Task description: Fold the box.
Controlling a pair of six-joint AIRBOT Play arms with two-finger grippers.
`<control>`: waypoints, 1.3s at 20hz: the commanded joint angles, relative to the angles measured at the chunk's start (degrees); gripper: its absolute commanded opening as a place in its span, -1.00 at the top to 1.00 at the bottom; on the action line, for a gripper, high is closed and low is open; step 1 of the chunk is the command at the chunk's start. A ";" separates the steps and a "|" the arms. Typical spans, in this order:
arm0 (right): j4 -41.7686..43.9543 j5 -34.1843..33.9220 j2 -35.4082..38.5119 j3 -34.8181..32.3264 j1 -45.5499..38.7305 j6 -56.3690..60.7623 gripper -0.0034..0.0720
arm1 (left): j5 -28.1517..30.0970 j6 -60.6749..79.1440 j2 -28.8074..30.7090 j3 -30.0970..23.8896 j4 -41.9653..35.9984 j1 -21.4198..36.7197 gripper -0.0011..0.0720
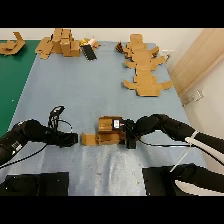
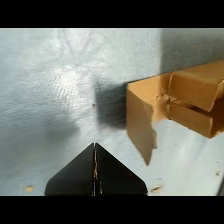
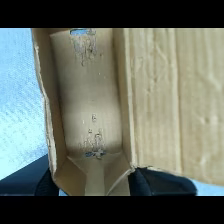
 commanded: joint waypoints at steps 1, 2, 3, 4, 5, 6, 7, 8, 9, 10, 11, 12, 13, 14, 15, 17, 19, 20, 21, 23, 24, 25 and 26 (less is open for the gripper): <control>0.22 0.00 0.00 0.02 0.02 0.00 -0.42 | 2.21 9.92 -5.73 -1.11 -14.23 1.07 0.94; 0.22 0.00 0.00 0.02 0.02 0.00 -0.42 | 2.51 11.93 -7.17 -1.11 -16.57 1.07 0.94; 0.22 0.00 0.00 0.02 0.02 0.00 -0.42 | 2.56 13.33 -8.26 -1.11 -17.97 1.05 0.94; 0.22 0.00 0.00 0.02 0.02 0.00 -0.42 | 2.58 14.60 -9.16 -1.11 -19.10 1.05 0.94; 0.22 -0.02 0.00 0.02 0.02 0.00 -0.42 | 2.64 15.26 -9.81 -1.11 -19.89 1.07 0.94; 0.22 -0.09 0.00 0.02 0.02 0.00 -0.42 | 3.04 15.74 -10.27 -1.11 -20.13 1.05 0.94; 0.22 -0.13 0.00 0.02 0.02 0.00 -0.42 | 3.78 15.76 -10.67 -1.11 -20.09 1.05 0.94; 0.24 -0.11 0.00 0.02 0.02 0.00 -0.42 | 4.55 15.76 -10.93 -1.11 -20.11 1.05 0.94; 0.22 -0.11 0.00 0.02 0.02 0.02 -0.42 | 5.18 15.76 -11.13 -1.11 -20.11 1.05 0.94; 0.22 -0.15 0.00 0.02 0.02 0.00 -0.42 | 5.62 15.78 -11.15 -1.11 -20.09 1.05 0.94; 0.22 -0.15 0.00 0.02 0.02 0.00 -0.42 | 5.84 16.15 -11.15 -1.11 -20.09 1.05 0.94; 0.22 -0.15 0.00 0.02 0.02 0.00 -0.42 | 5.99 16.17 -11.15 -1.11 -20.11 1.05 0.94; 0.22 -0.15 0.00 0.02 0.02 0.00 -0.42 | 5.97 16.20 -11.15 -1.11 -20.13 1.05 0.94; 0.22 -0.15 0.00 0.02 0.02 0.00 -0.42 | 6.08 16.44 -11.15 -1.11 -20.11 0.81 0.94; 0.22 -0.13 0.00 0.02 0.02 0.00 -0.42 | 6.12 16.50 -11.15 -1.11 -20.17 0.24 0.94; 0.22 -0.15 0.00 0.02 0.02 0.00 -0.42 | 6.82 17.14 -11.15 -1.11 -20.15 -1.77 0.94; 0.22 -0.13 0.00 0.02 0.02 0.00 -0.42 | 8.85 17.09 -11.15 -1.09 -20.17 -3.76 0.94; 0.22 -0.15 0.00 0.02 0.02 0.00 -0.42 | 9.40 17.14 -11.15 -1.07 -20.55 -4.31 0.94; 0.22 -0.15 0.00 0.02 0.02 0.00 -0.42 | 9.40 17.29 -11.13 -1.05 -21.27 -4.28 0.94; 0.22 -0.17 0.00 0.02 0.02 0.00 -0.42 | 9.35 17.75 -10.99 -1.03 -22.97 -4.28 0.94; 0.22 -0.17 0.00 0.02 0.02 0.00 -0.42 | 8.94 17.73 -10.97 -0.81 -23.06 -4.28 0.95; 0.22 -0.17 0.00 0.02 0.02 0.00 -0.42 | 8.44 17.66 -10.97 -0.35 -23.04 -4.35 0.95; 0.22 -0.17 0.00 0.02 0.02 0.00 -0.42 | 8.61 17.03 -10.95 0.31 -22.80 -4.96 0.95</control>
